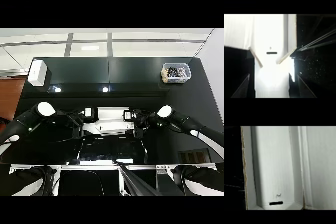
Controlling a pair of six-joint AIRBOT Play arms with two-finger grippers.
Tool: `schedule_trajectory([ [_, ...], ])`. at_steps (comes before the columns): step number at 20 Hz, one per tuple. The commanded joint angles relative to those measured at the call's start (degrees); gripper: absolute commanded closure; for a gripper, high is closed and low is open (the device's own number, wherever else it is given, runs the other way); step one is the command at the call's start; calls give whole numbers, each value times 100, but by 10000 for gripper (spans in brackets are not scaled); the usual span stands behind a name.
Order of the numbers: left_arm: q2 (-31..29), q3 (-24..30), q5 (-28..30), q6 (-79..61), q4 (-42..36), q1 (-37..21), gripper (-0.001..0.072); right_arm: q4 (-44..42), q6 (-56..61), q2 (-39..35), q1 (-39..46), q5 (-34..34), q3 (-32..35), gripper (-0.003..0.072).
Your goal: Fold the box and place the chain.
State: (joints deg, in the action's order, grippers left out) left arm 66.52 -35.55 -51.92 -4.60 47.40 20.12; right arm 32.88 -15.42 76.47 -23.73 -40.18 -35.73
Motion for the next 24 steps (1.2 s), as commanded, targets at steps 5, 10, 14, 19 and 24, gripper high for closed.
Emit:
schedule_trajectory([
  [5, 190, 22, 579, -247, -313, 400, 350, 0, 2, 0, -2, -4, 0, 461],
  [10, 254, 24, 442, -254, -1187, 417, 542, -2, 0, 0, -2, -4, 2, 461],
  [14, 461, 24, 826, -247, -1681, 638, 540, -2, 2, 0, -2, -4, 2, 461],
  [19, 490, 24, 863, -245, -1766, 669, 634, -2, 0, 0, -2, -4, 2, 461],
  [24, 483, 24, 837, -247, -1757, 669, 405, 0, 2, 0, -2, -4, 2, 461],
])
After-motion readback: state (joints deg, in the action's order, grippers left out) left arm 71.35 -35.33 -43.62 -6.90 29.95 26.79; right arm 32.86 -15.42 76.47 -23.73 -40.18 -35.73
